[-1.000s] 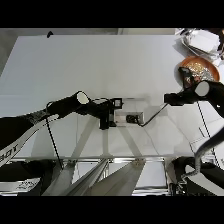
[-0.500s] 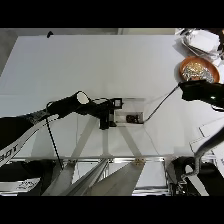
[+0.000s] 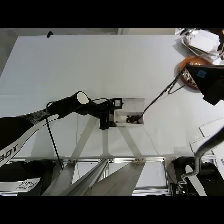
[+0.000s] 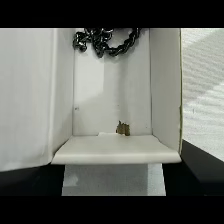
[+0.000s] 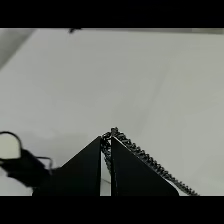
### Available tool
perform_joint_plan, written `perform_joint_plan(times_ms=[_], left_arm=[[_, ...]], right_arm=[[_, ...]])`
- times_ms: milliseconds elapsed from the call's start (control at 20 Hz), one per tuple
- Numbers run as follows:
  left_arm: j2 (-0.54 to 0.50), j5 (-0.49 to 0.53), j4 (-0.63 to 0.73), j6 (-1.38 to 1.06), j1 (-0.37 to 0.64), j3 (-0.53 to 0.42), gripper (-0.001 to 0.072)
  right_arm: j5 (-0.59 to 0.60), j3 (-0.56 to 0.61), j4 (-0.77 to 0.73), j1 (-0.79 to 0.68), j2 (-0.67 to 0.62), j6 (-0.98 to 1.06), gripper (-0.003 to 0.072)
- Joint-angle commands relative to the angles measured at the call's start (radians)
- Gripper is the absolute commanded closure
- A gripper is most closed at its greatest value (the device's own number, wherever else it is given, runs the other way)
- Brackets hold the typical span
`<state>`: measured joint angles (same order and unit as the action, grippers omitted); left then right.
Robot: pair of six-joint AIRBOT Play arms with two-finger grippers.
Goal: Fold the box and place the chain.
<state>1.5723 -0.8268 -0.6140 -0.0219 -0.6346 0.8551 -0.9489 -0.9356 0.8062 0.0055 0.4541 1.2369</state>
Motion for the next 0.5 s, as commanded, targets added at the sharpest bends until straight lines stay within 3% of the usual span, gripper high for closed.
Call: perform_joint_plan(times_ms=[0,250,450], left_arm=[[-0.001,0.0,0.0,0.0,0.001,0.0,0.0385],[-0.001,0.0,0.0,0.0,0.001,0.0,0.0385],[-0.001,0.0,0.0,0.0,0.001,0.0,0.0385]], right_arm=[[0.0,-0.01,-0.146,0.0,-0.004,-0.039,0.0667],[0.067,-0.014,-0.198,0.101,-0.003,-0.042,0.0667],[0.119,-0.014,-0.116,0.23,0.023,-0.035,0.0667]])
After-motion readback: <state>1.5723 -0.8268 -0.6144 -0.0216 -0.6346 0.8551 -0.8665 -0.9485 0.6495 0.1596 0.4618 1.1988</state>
